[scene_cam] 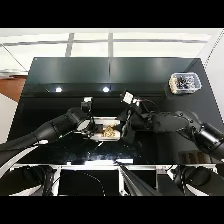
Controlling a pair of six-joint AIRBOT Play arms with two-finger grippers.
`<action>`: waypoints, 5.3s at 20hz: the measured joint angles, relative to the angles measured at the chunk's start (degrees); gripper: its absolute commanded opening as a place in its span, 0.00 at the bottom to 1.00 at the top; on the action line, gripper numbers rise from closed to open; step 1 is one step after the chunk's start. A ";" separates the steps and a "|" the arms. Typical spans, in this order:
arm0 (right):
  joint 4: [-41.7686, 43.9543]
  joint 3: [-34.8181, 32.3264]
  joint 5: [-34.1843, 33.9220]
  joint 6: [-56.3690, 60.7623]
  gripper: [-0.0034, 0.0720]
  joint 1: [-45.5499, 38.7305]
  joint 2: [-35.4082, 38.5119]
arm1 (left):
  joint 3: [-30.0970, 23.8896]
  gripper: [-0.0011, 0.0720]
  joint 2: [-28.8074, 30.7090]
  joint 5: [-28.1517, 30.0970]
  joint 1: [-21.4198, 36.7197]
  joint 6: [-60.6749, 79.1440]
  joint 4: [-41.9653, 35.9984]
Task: Fold the box and place the chain.
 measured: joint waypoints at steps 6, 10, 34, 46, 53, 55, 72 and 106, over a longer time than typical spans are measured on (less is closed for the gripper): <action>-7.43 1.18 -3.08 8.11 0.77 -7.26 2.25 | 0.83 0.06 -0.04 -0.20 0.02 -0.11 -0.02; -12.09 1.64 -9.70 13.79 0.77 -18.67 5.38 | 2.60 0.08 -0.07 -0.02 0.13 -0.83 0.28; -13.81 1.75 -16.79 22.36 0.98 -28.24 6.64 | -17.18 0.97 28.87 -9.68 31.61 92.76 -36.68; -13.44 1.75 -16.46 22.38 0.98 -28.24 6.64 | -22.95 0.96 19.41 10.05 28.94 146.62 -53.55; -13.42 1.75 -16.48 22.43 0.98 -28.24 6.64 | -22.08 0.95 17.49 12.57 28.20 143.58 -51.98; -13.40 1.75 -16.48 22.43 0.98 -28.24 6.64 | -21.62 0.95 17.38 12.50 28.06 142.73 -51.93; -13.38 1.75 -16.44 22.43 0.98 -28.24 6.64 | -18.10 0.97 9.27 9.44 30.71 149.28 -53.40; -13.40 1.75 -15.28 22.43 0.98 -28.24 6.64 | -16.96 0.97 6.51 3.15 30.82 155.36 -58.73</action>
